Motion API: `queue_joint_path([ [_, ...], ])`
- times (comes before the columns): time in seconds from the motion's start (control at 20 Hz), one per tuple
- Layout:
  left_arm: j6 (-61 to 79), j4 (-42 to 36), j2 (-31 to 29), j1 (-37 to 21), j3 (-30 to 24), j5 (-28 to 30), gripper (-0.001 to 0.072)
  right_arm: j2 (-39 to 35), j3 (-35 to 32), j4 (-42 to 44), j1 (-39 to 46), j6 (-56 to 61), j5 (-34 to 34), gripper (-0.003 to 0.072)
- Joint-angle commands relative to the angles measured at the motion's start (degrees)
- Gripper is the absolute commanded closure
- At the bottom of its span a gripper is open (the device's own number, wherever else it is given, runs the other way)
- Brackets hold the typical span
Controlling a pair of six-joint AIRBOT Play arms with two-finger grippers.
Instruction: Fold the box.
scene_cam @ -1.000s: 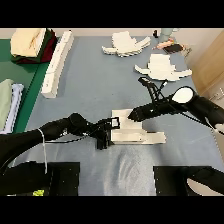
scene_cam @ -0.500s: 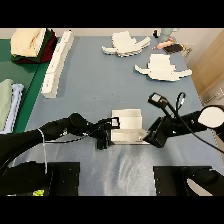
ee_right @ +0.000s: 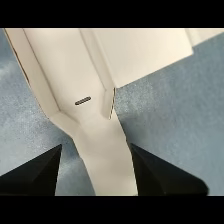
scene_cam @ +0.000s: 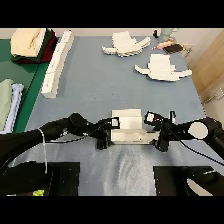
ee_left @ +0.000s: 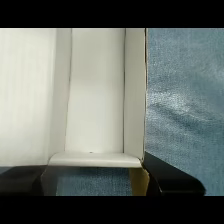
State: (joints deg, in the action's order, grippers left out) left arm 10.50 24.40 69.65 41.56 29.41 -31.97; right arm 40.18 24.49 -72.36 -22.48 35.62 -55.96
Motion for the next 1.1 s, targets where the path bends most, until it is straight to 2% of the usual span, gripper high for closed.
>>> queue_joint_path([
  [0.0,0.0,0.02,0.0,0.02,0.04,-0.02,0.0189,3.58,-0.52,2.8,-0.11,-6.67,6.12,0.0036],
  [0.1,0.0,0.02,0.0,0.02,0.04,0.02,0.0189,3.96,-0.52,5.2,-0.44,-9.84,7.45,0.0039],
  [0.15,0.0,0.02,0.0,0.02,0.04,0.02,0.0189,3.96,-0.52,5.46,-1.05,-10.03,7.43,0.011],
  [0.2,0.0,0.02,0.0,0.02,0.04,0.02,0.0189,4.04,-0.52,5.42,-1.75,-10.01,7.37,0.0267],
  [0.25,0.0,0.02,0.0,0.02,0.04,0.02,0.019,4.15,-0.52,5.73,-2.4,-10.01,7.45,0.0352],
  [0.35,-0.02,0.02,0.0,0.02,0.04,0.02,0.019,4.15,-0.55,5.73,-3.72,-10.01,7.98,0.0355],
  [0.4,0.0,0.02,0.0,0.02,0.04,0.02,0.0189,4.15,-0.55,5.75,-4.15,-10.01,8.17,0.0433],
  [0.45,0.0,0.02,0.0,0.02,0.04,0.02,0.0189,4.15,-0.55,5.73,-4.46,-10.01,8.39,0.0478],
  [0.55,0.0,0.02,0.0,0.02,0.04,0.02,0.0189,4.44,-0.55,6.01,-5.01,-10.01,8.98,0.0498],
  [0.6,0.0,0.02,0.0,0.02,0.04,0.0,0.0189,4.72,-0.55,6.95,-5.14,-10.01,8.96,0.0548],
  [0.95,0.0,0.02,0.0,0.02,0.04,0.02,0.0189,7.76,-0.55,14.05,-5.51,-12.37,11.8,0.0545],
  [1.0,0.0,0.02,0.0,0.02,0.04,0.0,0.0189,8.07,-0.55,14.93,-5.51,-12.61,11.58,0.0532],
  [1.05,0.0,0.02,0.0,0.02,0.04,0.02,0.0189,8.24,-0.55,15.65,-5.51,-12.79,11.5,0.045],
])
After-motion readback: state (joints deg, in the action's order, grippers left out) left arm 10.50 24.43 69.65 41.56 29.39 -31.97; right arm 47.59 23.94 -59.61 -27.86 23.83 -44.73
